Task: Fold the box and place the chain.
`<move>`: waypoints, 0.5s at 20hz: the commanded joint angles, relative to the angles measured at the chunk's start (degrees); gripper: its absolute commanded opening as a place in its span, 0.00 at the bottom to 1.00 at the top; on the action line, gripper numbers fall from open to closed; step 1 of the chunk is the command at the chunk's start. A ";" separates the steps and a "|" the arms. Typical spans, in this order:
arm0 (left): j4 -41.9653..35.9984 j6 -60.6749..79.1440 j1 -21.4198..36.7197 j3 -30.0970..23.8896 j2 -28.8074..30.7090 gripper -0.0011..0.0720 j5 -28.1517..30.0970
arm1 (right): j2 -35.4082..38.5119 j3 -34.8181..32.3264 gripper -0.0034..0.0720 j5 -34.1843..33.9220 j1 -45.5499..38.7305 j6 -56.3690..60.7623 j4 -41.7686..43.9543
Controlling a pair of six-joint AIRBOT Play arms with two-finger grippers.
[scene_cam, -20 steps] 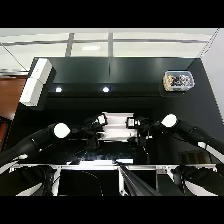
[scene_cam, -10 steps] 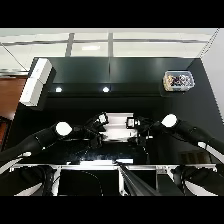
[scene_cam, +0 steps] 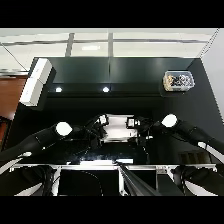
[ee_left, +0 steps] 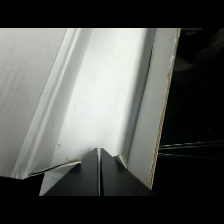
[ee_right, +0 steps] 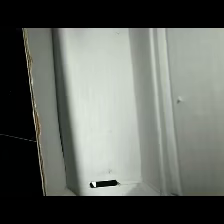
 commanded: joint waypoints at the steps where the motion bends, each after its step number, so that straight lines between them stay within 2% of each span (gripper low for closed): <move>1: 3.87 -0.50 1.14 0.63 2.34 0.05 -1.64 | -0.02 0.00 0.25 -0.02 -0.02 -0.11 -0.11; 3: 6.43 -1.31 4.39 0.61 7.02 0.05 -6.16 | -0.02 -0.02 0.25 -0.02 -0.02 -0.11 -0.09; 5: 10.93 -10.84 9.55 0.61 12.61 0.05 -10.95 | -0.02 0.00 0.25 -0.02 -0.02 -0.11 -0.11; 8: 22.53 -36.65 20.09 0.59 19.10 0.05 -17.03 | -0.02 0.00 0.25 -0.02 -0.02 -0.11 -0.09; 10: 28.74 -54.64 27.58 0.52 19.74 0.05 -21.35 | -0.02 -0.02 0.25 -0.02 -0.02 -0.11 -0.09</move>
